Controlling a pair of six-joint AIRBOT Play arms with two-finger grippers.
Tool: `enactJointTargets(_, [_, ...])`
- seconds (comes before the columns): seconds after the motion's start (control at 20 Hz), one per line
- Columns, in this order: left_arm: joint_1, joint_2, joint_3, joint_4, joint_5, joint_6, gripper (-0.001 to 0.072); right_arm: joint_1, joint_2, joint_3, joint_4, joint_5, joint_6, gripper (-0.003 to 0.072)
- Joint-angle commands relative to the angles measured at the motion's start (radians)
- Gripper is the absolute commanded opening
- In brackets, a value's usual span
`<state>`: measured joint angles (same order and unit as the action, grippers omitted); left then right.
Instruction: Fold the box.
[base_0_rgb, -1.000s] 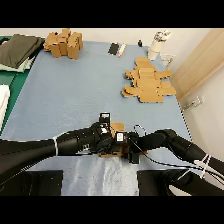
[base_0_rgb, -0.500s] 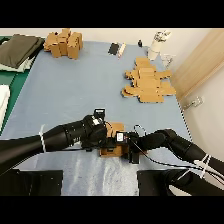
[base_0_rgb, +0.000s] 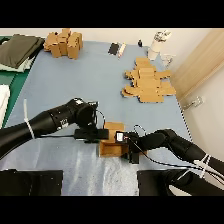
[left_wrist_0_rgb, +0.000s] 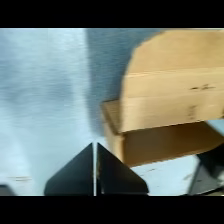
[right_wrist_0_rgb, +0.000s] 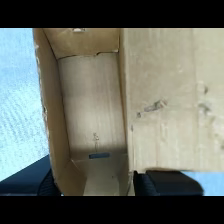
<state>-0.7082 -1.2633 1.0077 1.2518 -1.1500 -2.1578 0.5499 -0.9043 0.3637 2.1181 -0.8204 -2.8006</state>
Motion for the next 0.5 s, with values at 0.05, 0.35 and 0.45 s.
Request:
enactJointTargets(0.05, [0.055,0.037,0.001,-0.033,0.008,0.370,0.0014,0.000,0.001,0.001,-0.002,-0.002,-0.001,0.0511])
enactJointTargets(0.35, [0.277,0.077,-0.084,-0.392,-0.064,1.409,0.0014,0.000,0.001,0.000,-0.002,-0.002,-0.001,0.0511])
enactJointTargets(0.45, [0.362,0.102,-0.151,-0.490,-0.010,1.755,0.0017,0.000,0.001,0.001,-0.002,-0.001,-0.001,0.0511])
